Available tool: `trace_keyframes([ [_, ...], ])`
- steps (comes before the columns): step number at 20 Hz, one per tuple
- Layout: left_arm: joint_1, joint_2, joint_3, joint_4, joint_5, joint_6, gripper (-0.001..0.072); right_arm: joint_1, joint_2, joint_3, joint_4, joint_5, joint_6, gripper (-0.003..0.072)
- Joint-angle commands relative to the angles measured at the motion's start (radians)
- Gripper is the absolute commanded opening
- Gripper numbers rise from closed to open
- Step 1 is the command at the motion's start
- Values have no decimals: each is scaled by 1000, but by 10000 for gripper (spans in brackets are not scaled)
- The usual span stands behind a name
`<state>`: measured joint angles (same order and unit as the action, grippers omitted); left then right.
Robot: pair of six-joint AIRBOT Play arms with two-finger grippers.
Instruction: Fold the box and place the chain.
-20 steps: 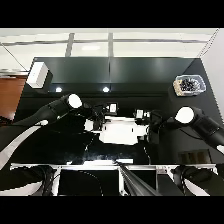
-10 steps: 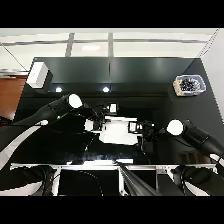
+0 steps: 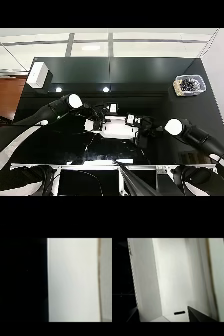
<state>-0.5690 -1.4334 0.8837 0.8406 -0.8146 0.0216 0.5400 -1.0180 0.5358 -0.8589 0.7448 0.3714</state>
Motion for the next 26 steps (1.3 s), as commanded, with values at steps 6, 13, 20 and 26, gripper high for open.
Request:
trace_keyframes([
  [6, 0, 0, 0, 0, -2, 1, 28, -92, 1, 100, -135, 21, 80, 704],
  [13, 0, 0, 0, 0, -1, 1, 28, -92, -14, 91, -140, -32, 64, 703],
  [20, -1, 0, 0, 0, -3, 0, 28, -92, -140, 85, 32, -49, -104, 702],
  [26, -1, 0, 0, 0, -8, 0, 28, -92, -142, 85, 39, -26, -103, 702],
])
